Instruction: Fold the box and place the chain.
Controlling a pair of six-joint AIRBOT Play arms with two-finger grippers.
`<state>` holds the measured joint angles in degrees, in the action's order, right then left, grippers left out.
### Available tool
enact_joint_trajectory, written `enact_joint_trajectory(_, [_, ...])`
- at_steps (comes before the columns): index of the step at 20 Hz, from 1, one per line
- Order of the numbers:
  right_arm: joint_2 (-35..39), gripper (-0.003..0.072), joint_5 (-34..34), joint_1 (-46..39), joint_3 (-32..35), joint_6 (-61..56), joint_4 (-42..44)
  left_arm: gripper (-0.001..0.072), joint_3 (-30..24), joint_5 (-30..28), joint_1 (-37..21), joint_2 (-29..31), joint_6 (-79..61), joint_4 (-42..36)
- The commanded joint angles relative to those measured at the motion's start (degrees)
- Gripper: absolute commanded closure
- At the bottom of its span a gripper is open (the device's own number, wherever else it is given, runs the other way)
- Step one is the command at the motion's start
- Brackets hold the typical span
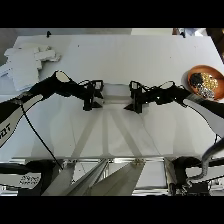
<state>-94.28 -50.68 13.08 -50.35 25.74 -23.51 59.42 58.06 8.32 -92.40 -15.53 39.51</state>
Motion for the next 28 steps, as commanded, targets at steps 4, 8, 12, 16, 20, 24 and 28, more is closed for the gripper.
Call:
enact_joint_trajectory(4, [0.0,0.022,-0.1,0.1,0.0,0.0,0.0,0.0699,0.0,-0.4,0.0,-0.3,-1.5,-3.8])
enact_joint_trajectory(8, [0.0,0.022,-0.1,0.1,0.0,0.0,0.0,0.0466,0.0,-0.4,0.0,-0.4,-1.4,0.1])
enact_joint_trajectory(12, [0.0,0.022,-0.1,0.1,0.0,0.0,0.0,0.0435,0.0,-2.9,-0.1,-0.4,-1.4,3.5])
enact_joint_trajectory(16, [0.0,0.022,-0.1,0.1,0.0,0.0,0.0,0.044,0.0,-4.6,-0.2,-0.4,-1.5,3.4])
enact_joint_trajectory(20, [0.0,0.022,-0.1,0.1,0.0,0.0,-0.1,0.0701,0.0,-4.7,-0.5,-0.4,-3.8,1.5])
enact_joint_trajectory(24, [0.0,0.022,-0.1,0.1,0.0,0.0,0.0,0.0701,0.0,-4.2,-0.5,-0.4,-4.7,-5.7])
enact_joint_trajectory(28, [0.0,0.022,-0.1,0.1,0.0,0.0,0.0,0.0698,0.0,-2.9,-0.6,-0.3,-6.8,-5.6])
